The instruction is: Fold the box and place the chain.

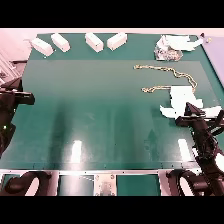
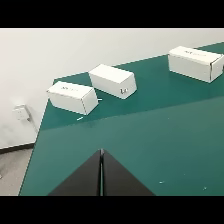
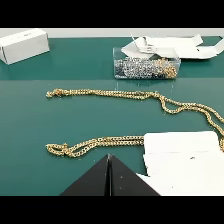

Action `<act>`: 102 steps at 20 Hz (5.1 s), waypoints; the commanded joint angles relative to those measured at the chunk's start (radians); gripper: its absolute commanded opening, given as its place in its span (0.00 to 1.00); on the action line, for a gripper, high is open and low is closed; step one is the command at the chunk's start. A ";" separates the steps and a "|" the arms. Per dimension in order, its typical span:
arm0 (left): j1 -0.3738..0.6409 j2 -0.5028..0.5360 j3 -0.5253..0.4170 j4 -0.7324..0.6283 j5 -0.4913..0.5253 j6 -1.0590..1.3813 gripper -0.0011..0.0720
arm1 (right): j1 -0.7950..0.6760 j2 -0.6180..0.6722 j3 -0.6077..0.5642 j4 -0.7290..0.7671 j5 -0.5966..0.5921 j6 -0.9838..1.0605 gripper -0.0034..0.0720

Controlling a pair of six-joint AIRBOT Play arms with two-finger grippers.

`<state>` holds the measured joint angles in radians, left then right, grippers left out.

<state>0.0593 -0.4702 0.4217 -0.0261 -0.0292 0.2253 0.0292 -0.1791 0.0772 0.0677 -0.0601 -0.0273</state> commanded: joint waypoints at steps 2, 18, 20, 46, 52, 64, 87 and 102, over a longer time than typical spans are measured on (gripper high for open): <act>0.000 0.000 0.000 0.000 0.000 0.000 0.04 | 0.000 0.000 0.000 0.001 0.000 0.001 0.06; 0.000 0.000 0.000 0.000 -0.006 0.000 0.04 | -0.377 -0.542 0.325 -0.037 0.084 0.051 0.14; 0.000 0.000 0.000 0.000 -0.006 0.000 0.04 | -0.377 -0.544 0.333 -0.083 0.109 0.021 0.17; 0.000 0.000 0.000 0.000 -0.007 0.001 0.04 | -1.088 -1.645 1.727 -1.028 1.599 0.772 0.66; 0.000 0.000 0.000 0.000 -0.007 0.001 0.04 | -1.074 -1.778 1.843 -1.030 1.703 0.774 0.66; 0.000 0.000 0.000 0.000 -0.007 0.000 0.04 | -1.072 -1.847 1.843 -1.064 1.717 0.734 0.66; 0.000 0.000 0.000 0.000 -0.007 0.001 0.04 | -0.986 -1.959 1.840 -1.063 1.902 0.621 0.08; 0.000 0.000 0.000 0.000 -0.007 0.000 0.04 | -0.706 -1.559 1.574 -0.724 1.904 0.652 0.06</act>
<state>0.0593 -0.4702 0.4217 -0.0261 -0.0368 0.2256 -0.7696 -1.8313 1.7123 -0.7712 1.8446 0.6254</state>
